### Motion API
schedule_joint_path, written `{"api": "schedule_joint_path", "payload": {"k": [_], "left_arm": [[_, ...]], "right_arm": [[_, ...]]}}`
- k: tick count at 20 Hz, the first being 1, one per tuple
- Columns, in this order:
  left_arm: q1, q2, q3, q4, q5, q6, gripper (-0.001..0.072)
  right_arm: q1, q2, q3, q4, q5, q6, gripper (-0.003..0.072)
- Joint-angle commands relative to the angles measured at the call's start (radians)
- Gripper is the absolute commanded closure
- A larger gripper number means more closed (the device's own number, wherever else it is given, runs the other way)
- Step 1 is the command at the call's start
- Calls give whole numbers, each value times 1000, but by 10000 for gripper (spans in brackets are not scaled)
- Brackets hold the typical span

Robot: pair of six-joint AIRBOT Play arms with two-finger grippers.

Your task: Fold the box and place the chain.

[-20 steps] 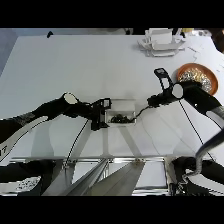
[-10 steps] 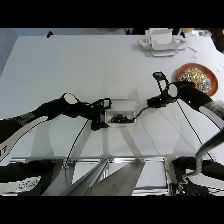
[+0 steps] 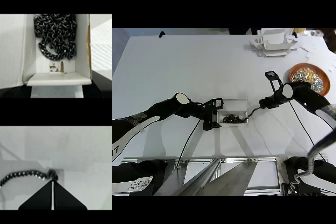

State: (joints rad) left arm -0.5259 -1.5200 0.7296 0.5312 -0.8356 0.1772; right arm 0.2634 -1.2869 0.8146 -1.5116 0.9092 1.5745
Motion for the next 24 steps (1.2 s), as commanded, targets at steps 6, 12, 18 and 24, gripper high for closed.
{"api": "schedule_joint_path", "payload": {"k": [6,12,18,24], "left_arm": [[0,1,0,0,9,0,531],[0,1,0,0,9,0,531],[0,1,0,0,9,0,531],[0,1,0,0,9,0,531]], "right_arm": [[7,96,2,8,30,-13,677],[113,311,2,276,48,-233,677],[197,530,2,499,6,-349,677],[197,588,2,833,-12,-605,677]]}}
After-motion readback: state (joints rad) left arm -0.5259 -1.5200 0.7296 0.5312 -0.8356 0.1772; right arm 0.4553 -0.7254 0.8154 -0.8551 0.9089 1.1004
